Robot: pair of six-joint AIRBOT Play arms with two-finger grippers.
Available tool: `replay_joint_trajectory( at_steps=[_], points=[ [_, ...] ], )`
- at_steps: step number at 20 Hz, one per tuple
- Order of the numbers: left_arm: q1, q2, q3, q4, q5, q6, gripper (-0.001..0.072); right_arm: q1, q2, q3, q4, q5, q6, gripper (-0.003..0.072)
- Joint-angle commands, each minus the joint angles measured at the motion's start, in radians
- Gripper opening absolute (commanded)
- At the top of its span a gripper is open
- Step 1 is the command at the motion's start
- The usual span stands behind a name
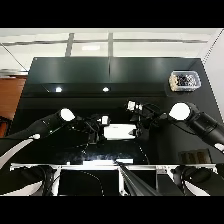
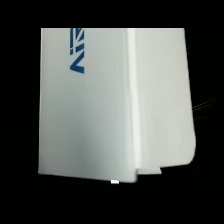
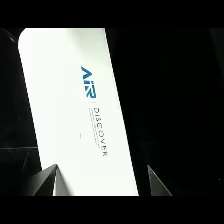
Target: Fold the box and place the chain.
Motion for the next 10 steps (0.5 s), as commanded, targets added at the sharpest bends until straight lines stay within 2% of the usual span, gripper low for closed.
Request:
replay_joint_trajectory(
  at_steps=[1,2,10],
  points=[
    [-0.001,-0.001,0.001,0.0,-0.002,0.001,0.0462,0.003,0.0,0.0,0.0,-0.004,0.004,0.0419],
    [-0.001,-0.001,0.001,0.0,-0.003,0.001,0.0462,0.003,0.0,0.0,0.004,0.002,0.004,0.036],
    [-0.001,-0.001,0.001,0.0,-0.003,0.001,0.0462,0.025,-0.003,-0.008,0.006,0.019,0.019,0.0358]
  ],
)
